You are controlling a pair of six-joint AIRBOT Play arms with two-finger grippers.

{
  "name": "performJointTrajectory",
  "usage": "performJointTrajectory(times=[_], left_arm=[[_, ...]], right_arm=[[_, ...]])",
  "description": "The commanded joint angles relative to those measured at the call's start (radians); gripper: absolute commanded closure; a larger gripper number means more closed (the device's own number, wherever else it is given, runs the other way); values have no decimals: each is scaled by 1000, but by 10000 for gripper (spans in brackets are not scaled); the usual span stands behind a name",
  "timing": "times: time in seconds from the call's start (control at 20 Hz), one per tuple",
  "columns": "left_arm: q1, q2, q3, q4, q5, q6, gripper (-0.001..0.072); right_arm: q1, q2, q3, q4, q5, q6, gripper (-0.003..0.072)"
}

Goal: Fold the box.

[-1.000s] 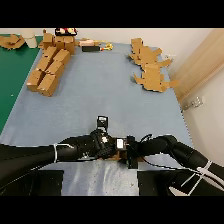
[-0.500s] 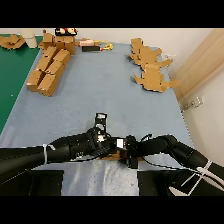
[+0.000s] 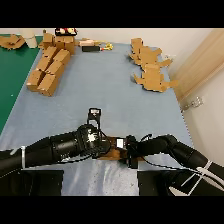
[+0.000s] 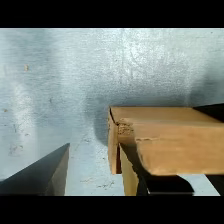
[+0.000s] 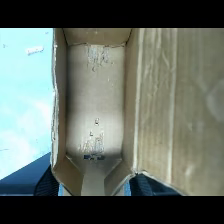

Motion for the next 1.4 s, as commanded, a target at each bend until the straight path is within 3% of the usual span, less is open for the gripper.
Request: performJointTrajectory(times=[0.0,0.1,0.15,0.25,0.35,0.55,0.7,0.85,0.95,1.0,1.15,1.25,1.35], left_arm=[[1,43,0,13,-55,5,264],[5,66,0,55,-148,11,633],[16,77,0,81,-200,18,680],[63,106,-5,120,-230,121,699],[152,139,-36,65,-138,297,699],[446,144,-135,-353,40,1086,699],[612,105,-173,-568,216,1569,698],[675,25,-172,-707,396,2010,698],[675,-16,-172,-820,484,2118,699],[675,-19,-173,-910,475,2146,698],[688,27,-203,-1185,265,2385,699],[711,105,-285,-1332,123,2482,699],[731,196,-389,-1361,37,2506,698]], right_arm=[[0,0,0,0,0,0,151],[0,0,0,0,0,0,151],[0,0,0,0,0,0,151],[0,0,0,0,0,0,150],[0,0,0,0,0,0,151],[0,0,0,0,0,0,150],[0,0,0,0,0,0,150],[0,0,0,0,0,0,150],[0,0,0,0,0,0,151],[0,0,0,0,0,0,150],[0,0,0,0,0,0,150],[0,0,0,0,0,0,151],[0,0,0,0,0,0,150]])
